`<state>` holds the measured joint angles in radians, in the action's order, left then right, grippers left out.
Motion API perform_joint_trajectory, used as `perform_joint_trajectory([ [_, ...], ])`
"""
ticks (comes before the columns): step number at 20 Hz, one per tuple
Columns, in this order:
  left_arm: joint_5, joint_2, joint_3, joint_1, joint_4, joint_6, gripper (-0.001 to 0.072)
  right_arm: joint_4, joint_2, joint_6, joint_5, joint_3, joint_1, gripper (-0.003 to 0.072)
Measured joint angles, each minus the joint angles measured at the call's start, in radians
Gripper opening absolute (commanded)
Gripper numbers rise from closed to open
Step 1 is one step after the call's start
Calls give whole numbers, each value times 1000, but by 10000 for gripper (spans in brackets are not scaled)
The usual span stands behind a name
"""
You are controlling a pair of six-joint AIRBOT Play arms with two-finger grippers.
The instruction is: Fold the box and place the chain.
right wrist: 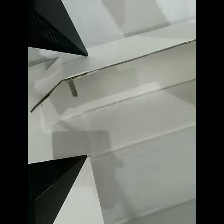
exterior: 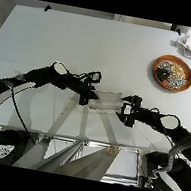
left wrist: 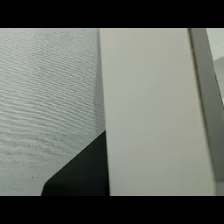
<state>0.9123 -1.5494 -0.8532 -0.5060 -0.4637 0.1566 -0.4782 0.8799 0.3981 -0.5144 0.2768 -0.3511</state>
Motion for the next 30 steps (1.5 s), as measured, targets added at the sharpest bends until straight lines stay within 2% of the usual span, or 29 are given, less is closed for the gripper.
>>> perform_joint_trajectory([
  [6, 0, 0, 0, 0, 0, 0, 12, 13, 27, 45, -55, 29, 52, 699],
  [14, 2, 0, 0, 0, 0, 1, 12, 15, 32, 55, -194, 34, 83, 698],
  [24, 2, 0, 0, 0, 0, 0, 12, 30, 32, 56, -206, 36, 85, 698],
  [30, 1, 0, 0, 0, 0, 0, 12, 5, 32, 55, -233, 59, 134, 698],
])
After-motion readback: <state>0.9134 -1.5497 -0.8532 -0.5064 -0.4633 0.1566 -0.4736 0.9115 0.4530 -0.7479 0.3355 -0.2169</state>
